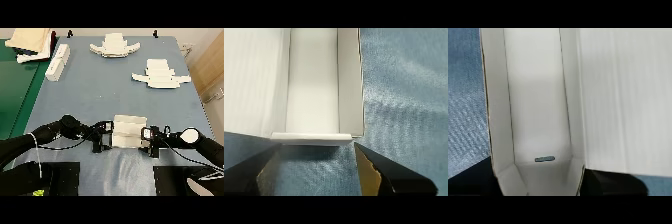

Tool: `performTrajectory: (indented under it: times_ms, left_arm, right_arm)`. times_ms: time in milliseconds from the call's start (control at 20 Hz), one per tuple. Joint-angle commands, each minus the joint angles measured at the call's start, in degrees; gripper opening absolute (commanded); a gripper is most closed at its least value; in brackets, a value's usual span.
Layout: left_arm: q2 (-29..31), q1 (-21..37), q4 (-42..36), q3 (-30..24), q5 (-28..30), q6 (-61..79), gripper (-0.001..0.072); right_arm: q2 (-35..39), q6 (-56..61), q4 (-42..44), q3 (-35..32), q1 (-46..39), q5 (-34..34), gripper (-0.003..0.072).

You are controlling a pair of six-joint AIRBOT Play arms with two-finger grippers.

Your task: Fold the box.

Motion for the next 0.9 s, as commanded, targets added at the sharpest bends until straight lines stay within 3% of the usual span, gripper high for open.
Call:
performTrajectory:
  times_ms: [0, 600, 850]
  left_arm:
    - [0.13, 0.37, -0.13, -0.09, 0.09, -1.60, 0.0720]
    - [0.13, 0.96, -0.17, -0.04, 0.26, -1.97, 0.0720]
    - [0.11, -2.84, -0.20, 0.00, 6.27, -3.41, 0.0720]
  right_arm:
    - [0.02, -0.04, 0.04, 0.04, 0.07, -0.11, 0.0512]
    - [0.04, -0.04, 0.04, 0.04, 0.07, -0.11, 0.0512]
    - [0.02, -0.04, 0.04, 0.04, 0.07, -0.11, 0.0511]
